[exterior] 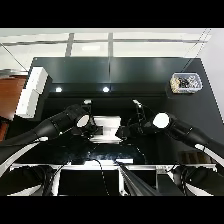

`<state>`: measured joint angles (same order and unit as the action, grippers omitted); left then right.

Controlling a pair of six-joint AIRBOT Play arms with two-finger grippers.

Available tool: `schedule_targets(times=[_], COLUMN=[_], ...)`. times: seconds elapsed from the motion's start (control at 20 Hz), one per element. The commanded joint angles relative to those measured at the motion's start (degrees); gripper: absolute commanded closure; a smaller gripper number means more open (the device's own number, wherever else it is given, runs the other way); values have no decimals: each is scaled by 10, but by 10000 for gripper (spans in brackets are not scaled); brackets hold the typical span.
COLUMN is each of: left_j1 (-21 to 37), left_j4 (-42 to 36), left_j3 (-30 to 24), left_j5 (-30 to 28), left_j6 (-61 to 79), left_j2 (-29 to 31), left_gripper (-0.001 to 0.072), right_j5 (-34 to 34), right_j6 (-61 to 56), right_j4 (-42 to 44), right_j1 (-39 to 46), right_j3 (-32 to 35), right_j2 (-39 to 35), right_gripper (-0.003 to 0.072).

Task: Fold the box and place the chain.

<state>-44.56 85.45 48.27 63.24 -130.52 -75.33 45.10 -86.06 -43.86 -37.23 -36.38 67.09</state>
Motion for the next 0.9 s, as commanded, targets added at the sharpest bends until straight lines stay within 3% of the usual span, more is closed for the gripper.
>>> schedule_targets(times=[0.0, 0.3, 0.45, 0.85], left_j1=[0, 0, 0, 0], left_j4=[0, 7, 9, 9], left_j3=[0, 0, 0, 0], left_j5=[0, 0, 0, 0], left_j6=[0, 0, 0, 0], left_j2=[0, 0, 0, 0], left_gripper=[680, 681, 680, 680], right_j5=[-39, -42, -28, 72], right_j6=[-66, -151, -235, -374], right_j4=[-46, -120, -197, -326], right_j1=[-24, -49, -64, -97], right_j3=[-2, -28, -47, -123], right_j2=[1, 14, 14, 63], right_gripper=[207, 207, 207, 211])
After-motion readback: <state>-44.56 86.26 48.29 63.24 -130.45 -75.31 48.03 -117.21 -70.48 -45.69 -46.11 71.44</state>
